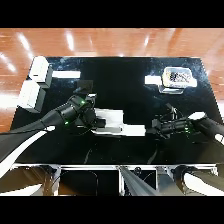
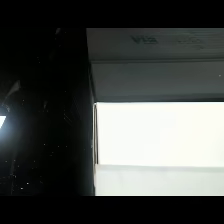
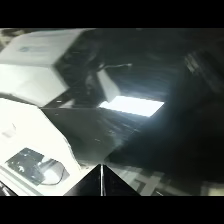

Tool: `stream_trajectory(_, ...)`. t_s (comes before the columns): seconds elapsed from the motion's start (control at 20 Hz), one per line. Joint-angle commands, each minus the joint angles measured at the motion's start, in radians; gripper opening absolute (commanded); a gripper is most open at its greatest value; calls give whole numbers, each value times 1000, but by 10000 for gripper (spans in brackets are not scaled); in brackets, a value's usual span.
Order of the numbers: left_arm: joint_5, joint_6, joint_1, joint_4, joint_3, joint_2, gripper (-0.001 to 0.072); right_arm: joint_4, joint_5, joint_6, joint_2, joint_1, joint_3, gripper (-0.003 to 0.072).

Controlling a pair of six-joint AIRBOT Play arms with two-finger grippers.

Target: Fold the box and place the chain.

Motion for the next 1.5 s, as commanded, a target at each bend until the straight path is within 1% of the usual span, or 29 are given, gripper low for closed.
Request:
stream_trajectory(0.0, 0, 0, 0, 1, 0, -1, 23, 100, -39, -45, -18, 70, -1, 44)
stream_trajectory(0.05, 0, 0, 0, 1, 0, -1, 23, 129, -38, -72, -17, 85, 0, 44)
stream_trajectory(0.15, 0, 0, 0, 1, 0, -1, 23, 192, 1, -166, -17, 117, 14, 44)
stream_trajectory(0.3, 0, 0, 0, 1, 0, -1, 23, 222, 36, -169, -17, 153, 60, 45)
stream_trajectory(0.35, 0, 0, 0, 0, 0, -1, 23, 224, 41, -169, -17, 164, 75, 57)
stream_trajectory(0.4, 1, 0, 0, 0, 0, -1, 23, 224, 48, -169, -17, 178, 89, 379)
stream_trajectory(0.45, 1, 0, 0, 0, 0, -1, 23, 222, 60, -171, -17, 196, 103, 513)
stream_trajectory(0.75, 0, 0, 0, 0, 0, -1, 23, 221, 51, -167, -17, 282, 162, 513)
stream_trajectory(0.95, 0, 0, 0, 1, 0, -1, 23, 220, 55, -97, -17, 287, 193, 511)
stream_trajectory(1.0, 1, 0, 0, 1, 0, -1, 23, 213, 56, -77, -17, 298, 201, 493)
stream_trajectory(1.1, 12, 0, 0, 0, 0, -1, 23, 161, 35, 5, -17, 344, 217, 492)
stream_trajectory(1.2, 19, 0, 0, 2, 0, -1, 23, 65, -23, 125, -17, 420, 249, 498)
stream_trajectory(1.25, 18, 0, 0, 1, 0, -1, 23, 35, -51, 151, -17, 459, 269, 592)
stream_trajectory(1.3, 19, 0, 0, 2, 0, -1, 23, 13, -78, 175, -17, 500, 291, 720)
stream_trajectory(1.4, 18, 0, 0, 2, 0, -1, 23, -38, -129, 241, -17, 563, 334, 720)
stream_trajectory(1.45, 18, 0, 0, 2, 0, -1, 23, -84, -152, 315, -17, 587, 354, 720)
